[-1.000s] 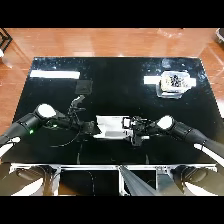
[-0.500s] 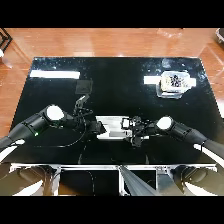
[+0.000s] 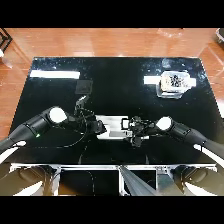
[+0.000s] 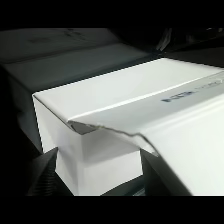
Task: Fold the box and place the chain.
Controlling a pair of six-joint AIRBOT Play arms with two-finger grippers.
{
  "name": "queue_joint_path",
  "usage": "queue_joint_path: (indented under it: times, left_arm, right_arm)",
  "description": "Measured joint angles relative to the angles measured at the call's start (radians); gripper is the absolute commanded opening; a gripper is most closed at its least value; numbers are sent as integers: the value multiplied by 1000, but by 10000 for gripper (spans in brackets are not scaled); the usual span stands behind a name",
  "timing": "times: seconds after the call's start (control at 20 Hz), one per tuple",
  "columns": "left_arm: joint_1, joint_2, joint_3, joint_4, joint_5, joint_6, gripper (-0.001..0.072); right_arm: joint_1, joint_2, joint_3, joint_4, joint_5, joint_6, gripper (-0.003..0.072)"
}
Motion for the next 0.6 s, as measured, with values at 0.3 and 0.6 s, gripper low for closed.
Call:
queue_joint_path:
  times: [0.3, 0.6]
  left_arm:
    - [-4, -1, 0, 64, 6, -63, 606]
    - [-45, -2, 0, 113, 44, -135, 606]
  right_arm:
    - [1, 0, 0, -3, 0, -2, 429]
    - [1, 0, 0, -3, 0, -1, 429]
